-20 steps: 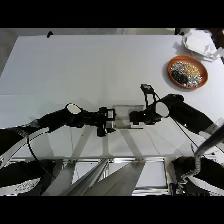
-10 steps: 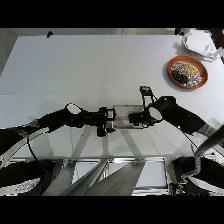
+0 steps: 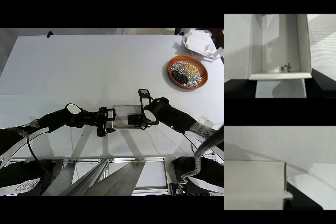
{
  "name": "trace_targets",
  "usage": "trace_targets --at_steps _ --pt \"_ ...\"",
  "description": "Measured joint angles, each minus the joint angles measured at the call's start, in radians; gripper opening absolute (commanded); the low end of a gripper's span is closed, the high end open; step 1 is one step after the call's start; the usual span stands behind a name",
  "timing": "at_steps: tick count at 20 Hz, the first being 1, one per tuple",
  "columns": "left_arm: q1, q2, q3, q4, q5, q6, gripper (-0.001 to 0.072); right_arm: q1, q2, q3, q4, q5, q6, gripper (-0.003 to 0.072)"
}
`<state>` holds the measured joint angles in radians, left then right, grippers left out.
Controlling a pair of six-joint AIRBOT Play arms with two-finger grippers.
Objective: Fold the box and place the chain.
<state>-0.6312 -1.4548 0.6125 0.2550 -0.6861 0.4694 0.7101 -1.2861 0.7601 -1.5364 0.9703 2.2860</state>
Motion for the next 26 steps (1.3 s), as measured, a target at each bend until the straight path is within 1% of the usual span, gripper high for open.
trace_targets --at_steps 1,2,4,5,6,7,9,10,12,13,14,19,20,21,22,26 --pt "0.0 0.0 0.0 0.0 0.0 0.0 0.0086 0.001 -0.002 0.0 -0.005 0.004 0.003 0.003" --pt "0.0 0.0 0.0 0.0 0.0 0.0 0.0086 0.001 -0.002 0.0 -0.008 0.011 0.005 0.0012" --pt "0.0 0.0 0.0 0.0 0.0 0.0 0.0086 0.002 -0.003 0.0 -0.009 0.013 0.007 0.0012" --pt "0.0 0.0 0.0 0.0 0.0 0.0 0.0086 0.002 -0.003 0.0 -0.009 0.014 0.009 0.003" --pt "0.0 0.0 0.0 0.0 0.0 0.0 0.0086 0.002 -0.003 0.0 -0.009 0.014 0.012 0.0161" --pt "0.0 0.0 0.0 0.001 0.0 0.001 0.0086 0.003 -0.004 0.0 -0.002 0.008 0.015 0.025" --pt "0.0 0.0 0.0 0.001 0.0 0.001 0.0086 0.004 -0.004 0.0 0.003 0.014 0.014 0.0246" --pt "0.0 0.0 0.0 0.001 0.0 0.001 0.0086 0.004 -0.004 0.0 0.001 0.014 0.014 0.0224" --pt "0.0 0.0 0.0 0.001 0.0 0.001 0.0086 0.003 -0.004 0.0 -0.002 0.019 0.014 0.0102" --pt "0.0 0.0 0.0 0.001 0.0 0.001 0.0086 0.003 -0.004 0.0 -0.009 0.026 0.014 0.007" --pt "0.0 0.0 0.0 0.0 0.0 0.0 0.0086 0.003 -0.004 0.0 -0.011 0.028 0.014 0.0021" --pt "0.0 0.0 0.0 0.0 0.0 0.001 0.0086 0.003 -0.004 0.0 -0.011 0.029 0.011 0.0013" --pt "0.0 0.0 0.0 0.0 0.0 0.001 0.0086 0.003 -0.004 0.0 -0.011 0.028 0.012 0.0074" --pt "0.0 0.0 0.0 0.0 0.0 0.0 0.0086 0.003 -0.004 0.0 -0.009 0.026 0.016 0.0231" --pt "0.0 0.0 0.0 0.0 0.0 0.001 0.0086 0.003 -0.004 0.0 -0.003 0.011 0.017 0.0342" --pt "0.0 0.0 0.0 0.0 0.0 0.001 0.0086 0.003 0.026 0.001 -0.009 0.024 -0.032 0.0347"
